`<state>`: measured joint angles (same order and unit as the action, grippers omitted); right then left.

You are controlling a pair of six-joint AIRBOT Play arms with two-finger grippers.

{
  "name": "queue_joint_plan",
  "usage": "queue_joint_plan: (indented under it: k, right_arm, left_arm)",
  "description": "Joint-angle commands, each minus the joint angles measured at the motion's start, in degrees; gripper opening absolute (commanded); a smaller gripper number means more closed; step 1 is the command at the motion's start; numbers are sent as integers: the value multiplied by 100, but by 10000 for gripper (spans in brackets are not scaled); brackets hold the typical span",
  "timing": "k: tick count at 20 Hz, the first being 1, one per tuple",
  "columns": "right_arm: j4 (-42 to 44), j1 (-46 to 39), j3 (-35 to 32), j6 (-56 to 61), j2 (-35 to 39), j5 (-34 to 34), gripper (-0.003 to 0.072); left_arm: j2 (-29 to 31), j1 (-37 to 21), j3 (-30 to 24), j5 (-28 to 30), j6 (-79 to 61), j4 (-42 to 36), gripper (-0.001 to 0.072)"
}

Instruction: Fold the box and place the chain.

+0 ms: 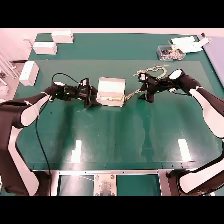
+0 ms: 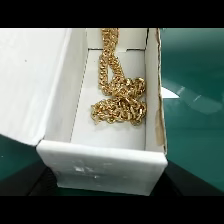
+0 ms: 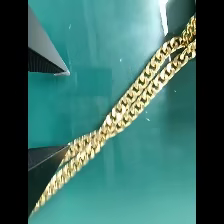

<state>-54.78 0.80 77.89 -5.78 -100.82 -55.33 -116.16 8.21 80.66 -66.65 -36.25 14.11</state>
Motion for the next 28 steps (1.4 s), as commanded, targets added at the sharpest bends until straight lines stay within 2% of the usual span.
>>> queue_joint_plan:
  k: [1, 6, 7, 9, 10, 16, 18, 23, 24, 25, 26, 27, 28]
  right_arm:
    - [94, -24, 280, -376, -92, 26, 513]
    - [345, -17, 638, -481, -260, -431, 509]
    - [365, -17, 673, -479, -332, -514, 481]
    - [378, -17, 732, -476, -479, -581, 481]
    - [378, -17, 758, -474, -533, -588, 453]
    - [313, 160, 916, -479, -708, -763, 408]
    - [282, 234, 1012, -361, -817, -861, 362]
    - [-439, 267, 1095, 111, -977, -933, 264]
    - [-435, 267, 1095, 114, -979, -925, 186]
    - [-437, 267, 1097, 131, -977, -911, 158]
    - [-420, 269, 1110, 240, -977, -855, 60]
    - [-415, 271, 1147, 339, -977, -833, 17]
    - [-372, 282, 1241, 546, -968, -848, 8]
  left_arm:
    - [2, -4, 4, 4, 0, 0, 483]
    - [2, -4, 4, 2, 0, 0, 483]
    - [2, -4, 4, 2, 0, 0, 483]
    - [4, -4, 4, 2, 0, 0, 483]
    - [2, -4, 4, 2, 0, 0, 483]
    - [2, -4, 4, 2, 0, 0, 483]
    - [4, -4, 4, 2, 0, 0, 483]
    - [2, -4, 4, 2, 0, 0, 483]
    - [4, -4, 4, 2, 0, 0, 483]
    - [2, -4, 4, 2, 0, 0, 483]
    - [2, -4, 4, 4, 0, 0, 483]
    - [2, -4, 4, 2, 0, 0, 483]
    - [2, -4, 4, 2, 0, 0, 483]
